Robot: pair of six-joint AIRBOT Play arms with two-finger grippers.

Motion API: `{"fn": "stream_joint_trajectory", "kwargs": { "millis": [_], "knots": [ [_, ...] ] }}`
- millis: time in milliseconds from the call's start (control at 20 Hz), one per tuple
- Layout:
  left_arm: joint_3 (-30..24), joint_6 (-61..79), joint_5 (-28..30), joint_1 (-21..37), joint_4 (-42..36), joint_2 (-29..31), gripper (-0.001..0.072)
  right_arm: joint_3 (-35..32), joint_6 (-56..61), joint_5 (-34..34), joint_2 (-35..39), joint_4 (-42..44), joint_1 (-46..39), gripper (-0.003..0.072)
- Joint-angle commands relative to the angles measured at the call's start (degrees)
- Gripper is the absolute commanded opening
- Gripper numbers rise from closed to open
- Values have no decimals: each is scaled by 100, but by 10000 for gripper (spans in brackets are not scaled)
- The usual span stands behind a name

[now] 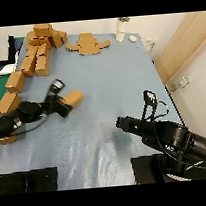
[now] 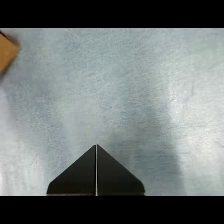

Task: Fold the box.

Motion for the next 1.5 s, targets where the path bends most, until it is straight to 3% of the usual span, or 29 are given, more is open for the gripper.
{"fn": "stream_joint_trajectory", "kwargs": {
  "millis": [0, 250, 550, 950, 1200, 1250, 1300, 1450],
  "knots": [
    [350, -260, 151, 1233, 50, -417, 622, 4, 0, 4, 0, -72, 0, 7],
    [1165, -713, 221, 1738, 50, -1530, 622, 7, 9, 4, 0, -103, 0, 7],
    [1941, -922, 811, 1917, 33, -1912, 622, 7, 107, 0, 0, -109, -2, 7],
    [2074, -1478, 879, 2527, 33, -2173, 622, 90, 111, -72, 0, -254, -26, 6],
    [2074, -1469, 719, 2590, 35, -2173, 623, 87, 111, -107, 0, -251, -26, 6],
    [2074, -1467, 667, 2588, 37, -2173, 635, 87, 111, -107, 0, -251, -26, 7],
    [2074, -1471, 599, 2588, 35, -2173, 720, 87, 111, -105, 0, -251, -26, 6],
    [2079, -1486, 240, 2594, 33, -2149, 720, 87, 109, -107, -2, -251, -26, 6]
  ]
}}
